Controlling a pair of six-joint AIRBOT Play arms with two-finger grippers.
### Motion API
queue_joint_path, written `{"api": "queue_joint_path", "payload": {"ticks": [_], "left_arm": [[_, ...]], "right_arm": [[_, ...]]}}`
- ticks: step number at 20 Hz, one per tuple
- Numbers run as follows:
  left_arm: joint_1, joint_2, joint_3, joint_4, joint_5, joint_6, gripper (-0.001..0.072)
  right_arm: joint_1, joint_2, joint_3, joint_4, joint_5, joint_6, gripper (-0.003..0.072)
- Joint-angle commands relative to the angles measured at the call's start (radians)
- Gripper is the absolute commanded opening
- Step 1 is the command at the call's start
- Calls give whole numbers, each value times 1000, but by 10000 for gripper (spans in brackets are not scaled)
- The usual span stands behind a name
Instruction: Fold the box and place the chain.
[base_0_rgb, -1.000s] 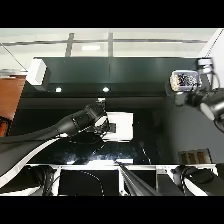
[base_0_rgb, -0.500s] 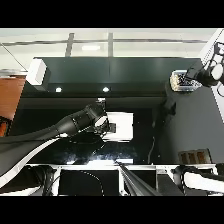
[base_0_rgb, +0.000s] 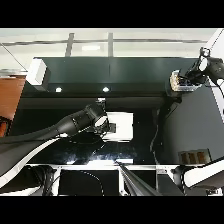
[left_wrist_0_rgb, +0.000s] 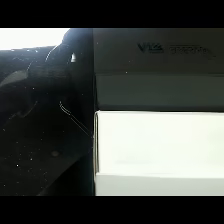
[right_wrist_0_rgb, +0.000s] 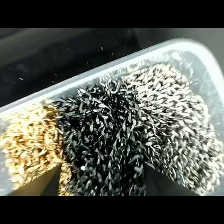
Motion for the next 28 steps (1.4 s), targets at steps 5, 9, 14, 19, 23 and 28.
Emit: {"api": "queue_joint_path", "payload": {"ticks": [5,9,14,19,23,28], "left_arm": [[1,-1,0,1,-1,0,28],[1,-1,0,1,0,0,28],[1,-1,0,1,0,0,28],[1,-1,0,0,0,0,28],[1,-1,0,0,0,0,28],[1,-1,0,0,0,0,28]], "right_arm": [[-8,-43,34,2,46,-64,51],[-10,-5,151,2,190,-181,42],[-28,159,190,61,222,-272,38],[-75,372,189,245,226,-354,37],[-74,537,189,391,237,-402,36],[-6,716,186,491,304,-410,36]]}}
